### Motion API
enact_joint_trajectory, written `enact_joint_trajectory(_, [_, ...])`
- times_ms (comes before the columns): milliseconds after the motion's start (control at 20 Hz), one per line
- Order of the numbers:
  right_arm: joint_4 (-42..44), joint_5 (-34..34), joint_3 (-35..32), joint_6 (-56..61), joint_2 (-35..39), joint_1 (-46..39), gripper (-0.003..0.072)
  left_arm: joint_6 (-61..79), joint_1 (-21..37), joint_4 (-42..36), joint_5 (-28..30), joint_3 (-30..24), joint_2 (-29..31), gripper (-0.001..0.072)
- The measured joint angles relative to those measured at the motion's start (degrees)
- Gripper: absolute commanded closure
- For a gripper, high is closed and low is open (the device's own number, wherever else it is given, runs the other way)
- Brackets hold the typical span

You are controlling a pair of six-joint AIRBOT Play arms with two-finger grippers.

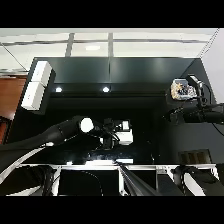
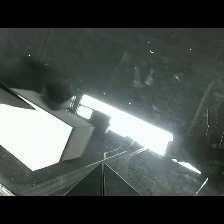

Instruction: Fold the box and place the chain.

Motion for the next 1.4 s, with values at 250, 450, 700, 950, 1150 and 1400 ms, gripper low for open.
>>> enact_joint_trajectory(250, [0.00,0.00,0.00,0.00,0.00,0.00,0.0682,-22.73,7.08,18.29,-11.43,0.33,7.52,0.0456])
enact_joint_trajectory(450, [0.04,0.02,0.00,0.00,0.00,0.00,0.0682,-35.98,22.18,29.20,-24.28,0.37,13.70,0.0455])
enact_joint_trajectory(700, [0.20,0.11,0.00,0.00,0.00,0.00,0.0683,-42.64,46.80,32.96,-33.40,0.37,19.02,0.0455])
enact_joint_trajectory(950, [0.20,0.09,-0.09,-0.13,0.00,0.00,0.0683,-45.16,69.05,33.79,-36.94,0.37,21.40,0.0455])
enact_joint_trajectory(1150, [0.17,-0.24,-0.13,-0.15,0.00,0.00,0.0683,-45.90,83.12,33.24,-36.94,0.37,21.92,0.0455])
enact_joint_trajectory(1400, [0.20,-2.43,-0.13,-0.17,0.00,0.00,0.0683,-33.42,90.58,21.57,-31.85,-1.53,22.03,0.0455])
